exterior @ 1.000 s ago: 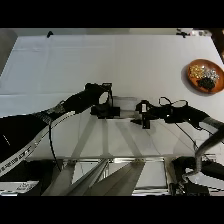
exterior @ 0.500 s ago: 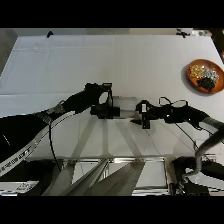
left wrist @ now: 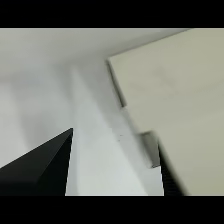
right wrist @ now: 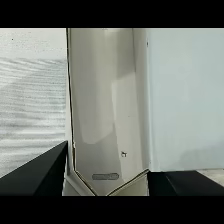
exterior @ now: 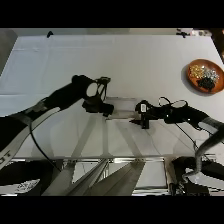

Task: Fold the box and place the chain.

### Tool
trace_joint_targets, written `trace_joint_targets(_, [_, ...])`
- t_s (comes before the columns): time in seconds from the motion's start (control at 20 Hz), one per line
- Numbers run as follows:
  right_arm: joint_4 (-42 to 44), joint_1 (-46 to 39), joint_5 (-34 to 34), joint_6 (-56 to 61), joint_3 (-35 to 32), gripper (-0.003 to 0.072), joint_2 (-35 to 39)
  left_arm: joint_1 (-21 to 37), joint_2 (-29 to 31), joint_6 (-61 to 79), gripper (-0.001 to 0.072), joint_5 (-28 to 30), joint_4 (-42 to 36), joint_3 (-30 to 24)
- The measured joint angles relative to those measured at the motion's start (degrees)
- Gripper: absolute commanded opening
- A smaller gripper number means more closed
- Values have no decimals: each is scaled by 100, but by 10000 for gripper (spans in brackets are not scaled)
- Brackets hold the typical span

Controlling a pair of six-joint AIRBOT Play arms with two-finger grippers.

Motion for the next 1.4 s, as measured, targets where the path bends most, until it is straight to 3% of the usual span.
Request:
trace_joint_targets(0.3, [-2,0,7,-15,0,407,0,776,1073,2046,575,-109,-90,0])
trace_joint_targets(0.5, [-7,0,9,-17,0,407,0,1799,1856,3816,574,-11,-210,0])
trace_joint_targets(0.75, [-7,0,13,-20,0,407,0,3438,2498,6435,582,-107,-1869,-286])
trace_joint_targets(0.8, [-9,0,13,-22,0,407,0,3604,2535,6944,643,-146,-2216,-444])
trace_joint_targets(0.85, [-9,0,13,-22,0,407,0,3709,2555,7484,660,-195,-2527,-649])
trace_joint_targets(0.9, [-9,0,13,-22,0,407,0,3744,2557,7980,697,-203,-2741,-861])
trace_joint_targets(1.15, [-9,0,15,-22,2,407,0,3195,2304,10476,698,424,-3187,-1998])
trace_joint_targets(1.4, [-11,0,15,-22,0,407,0,2284,1462,12115,698,1261,-3558,-2363])
